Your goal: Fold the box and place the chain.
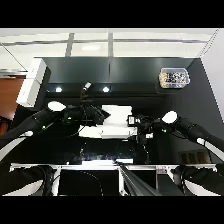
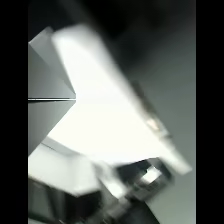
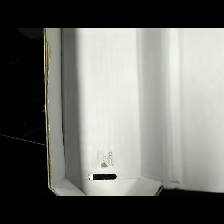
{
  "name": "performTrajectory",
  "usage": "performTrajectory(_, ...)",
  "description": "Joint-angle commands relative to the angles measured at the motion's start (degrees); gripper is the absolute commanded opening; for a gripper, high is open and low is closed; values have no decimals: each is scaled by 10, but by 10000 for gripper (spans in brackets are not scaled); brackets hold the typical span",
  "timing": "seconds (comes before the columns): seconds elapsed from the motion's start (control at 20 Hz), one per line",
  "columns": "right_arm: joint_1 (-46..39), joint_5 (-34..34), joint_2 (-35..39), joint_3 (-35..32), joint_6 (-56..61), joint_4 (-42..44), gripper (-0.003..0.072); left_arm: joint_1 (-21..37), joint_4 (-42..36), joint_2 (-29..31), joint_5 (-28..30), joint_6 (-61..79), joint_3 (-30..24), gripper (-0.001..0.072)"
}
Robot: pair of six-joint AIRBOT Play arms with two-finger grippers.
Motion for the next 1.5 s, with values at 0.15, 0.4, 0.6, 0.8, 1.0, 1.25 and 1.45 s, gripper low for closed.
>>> performTrajectory(0.15, 0, 0, 0, 0, 0, 0, 479, -4, 119, -43, 2, 9, 2, 26)
performTrajectory(0.4, 0, -1, 0, 0, 0, 0, 479, 36, 206, 41, 2, 9, 54, 26)
performTrajectory(0.6, 0, -1, 0, 0, 0, 0, 479, 100, 307, 164, -92, 9, 57, 26)
performTrajectory(0.8, 0, -1, 0, 0, 0, 0, 479, 94, 389, 190, -194, 21, -5, 629)
performTrajectory(1.0, 0, -1, 0, 0, 0, 0, 479, 26, 379, 146, -44, 205, -93, 707)
performTrajectory(1.25, 0, -1, 0, 0, 0, 0, 479, -38, 290, 84, 49, 205, -90, 701)
performTrajectory(1.45, 0, -1, 0, 0, 0, 0, 479, -38, 268, 82, 44, 206, -87, 642)
